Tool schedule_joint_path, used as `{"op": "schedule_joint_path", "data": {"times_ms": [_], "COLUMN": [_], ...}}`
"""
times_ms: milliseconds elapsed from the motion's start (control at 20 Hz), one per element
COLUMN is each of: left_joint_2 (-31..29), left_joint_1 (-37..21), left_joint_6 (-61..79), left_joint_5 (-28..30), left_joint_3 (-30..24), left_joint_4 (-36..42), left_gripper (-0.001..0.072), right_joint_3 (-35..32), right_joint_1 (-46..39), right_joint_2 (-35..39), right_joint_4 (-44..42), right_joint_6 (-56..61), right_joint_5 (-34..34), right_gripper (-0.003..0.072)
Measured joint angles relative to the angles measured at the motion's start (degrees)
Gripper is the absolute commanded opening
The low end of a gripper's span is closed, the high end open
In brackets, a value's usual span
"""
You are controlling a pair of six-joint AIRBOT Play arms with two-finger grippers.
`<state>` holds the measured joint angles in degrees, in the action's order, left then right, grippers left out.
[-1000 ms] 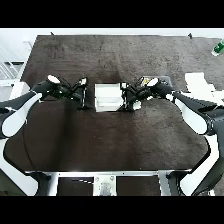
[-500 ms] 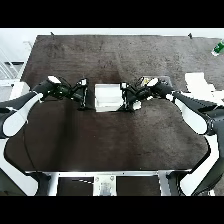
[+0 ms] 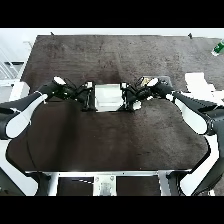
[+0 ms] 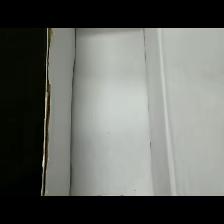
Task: Fold the box and place the chain.
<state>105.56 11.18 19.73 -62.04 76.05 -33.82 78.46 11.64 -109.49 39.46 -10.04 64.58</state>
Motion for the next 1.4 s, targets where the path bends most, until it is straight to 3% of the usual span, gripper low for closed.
{"op": "schedule_joint_path", "data": {"times_ms": [800,1400], "left_joint_2": [1.25,2.58], "left_joint_1": [2.05,0.17], "left_joint_6": [-0.39,-0.11], "left_joint_5": [5.38,3.21], "left_joint_3": [0.0,-0.02], "left_joint_4": [-0.28,3.89], "left_gripper": [0.0716,0.0715], "right_joint_3": [0.0,0.0], "right_joint_1": [0.0,0.0], "right_joint_2": [0.0,0.0], "right_joint_4": [-0.02,-0.04], "right_joint_6": [0.02,0.0], "right_joint_5": [-0.04,-0.04], "right_gripper": [0.0503,0.0503]}}
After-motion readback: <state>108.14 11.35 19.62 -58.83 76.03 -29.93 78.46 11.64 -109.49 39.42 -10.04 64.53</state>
